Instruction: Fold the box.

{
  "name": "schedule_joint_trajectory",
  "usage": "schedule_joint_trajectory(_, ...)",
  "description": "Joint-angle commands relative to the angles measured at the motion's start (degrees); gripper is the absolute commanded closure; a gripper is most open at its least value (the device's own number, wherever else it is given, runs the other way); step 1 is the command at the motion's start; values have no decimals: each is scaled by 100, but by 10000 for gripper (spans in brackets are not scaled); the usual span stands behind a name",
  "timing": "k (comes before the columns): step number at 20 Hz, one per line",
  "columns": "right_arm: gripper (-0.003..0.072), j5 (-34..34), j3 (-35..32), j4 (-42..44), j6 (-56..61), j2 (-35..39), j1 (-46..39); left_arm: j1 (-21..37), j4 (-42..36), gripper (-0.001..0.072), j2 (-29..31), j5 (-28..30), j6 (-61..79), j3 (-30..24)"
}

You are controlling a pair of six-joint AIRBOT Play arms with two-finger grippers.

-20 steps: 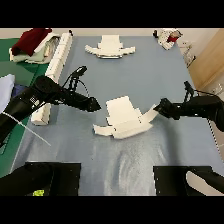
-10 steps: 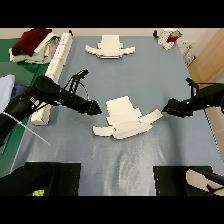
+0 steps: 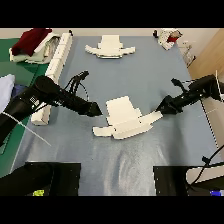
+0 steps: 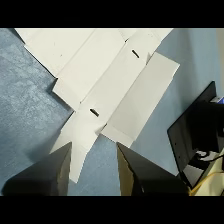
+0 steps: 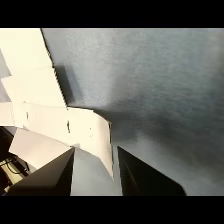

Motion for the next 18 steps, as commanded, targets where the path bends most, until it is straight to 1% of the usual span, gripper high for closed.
schedule_joint_trajectory(1,279,-341,96,181,-122,-345,164,4,-2,264,0,-7,-2,4)
schedule_joint_trajectory(2,338,-376,96,188,-129,-343,223,4,-2,264,0,-2,-2,4)
schedule_joint_trajectory(3,429,-463,96,175,-153,-343,297,4,-2,264,0,0,-2,4)
schedule_joint_trajectory(4,470,-529,96,160,-181,-343,363,4,-2,264,0,-4,-2,4)
schedule_joint_trajectory(5,546,-553,96,162,-181,-343,426,4,-2,264,0,-24,-4,4)
schedule_joint_trajectory(6,656,-564,96,173,-188,-343,487,4,-2,264,0,-52,-7,4)
schedule_joint_trajectory(7,681,-573,94,221,-240,-330,577,4,0,264,0,-59,-7,4)
schedule_joint_trajectory(9,682,-538,33,494,-374,-236,782,79,-2,264,0,-63,-33,7)
schedule_joint_trajectory(10,681,-356,-127,656,-470,-76,896,208,0,264,0,-85,-131,7)
schedule_joint_trajectory(12,682,404,-697,741,-568,474,1128,695,-2,263,0,-337,-214,7)
schedule_joint_trajectory(16,681,2380,-2398,859,-568,2210,1670,1733,-15,264,0,-872,-205,4)
schedule_joint_trajectory(18,682,2949,-3064,911,-557,3029,1928,2074,-15,264,-7,-933,-7,4)
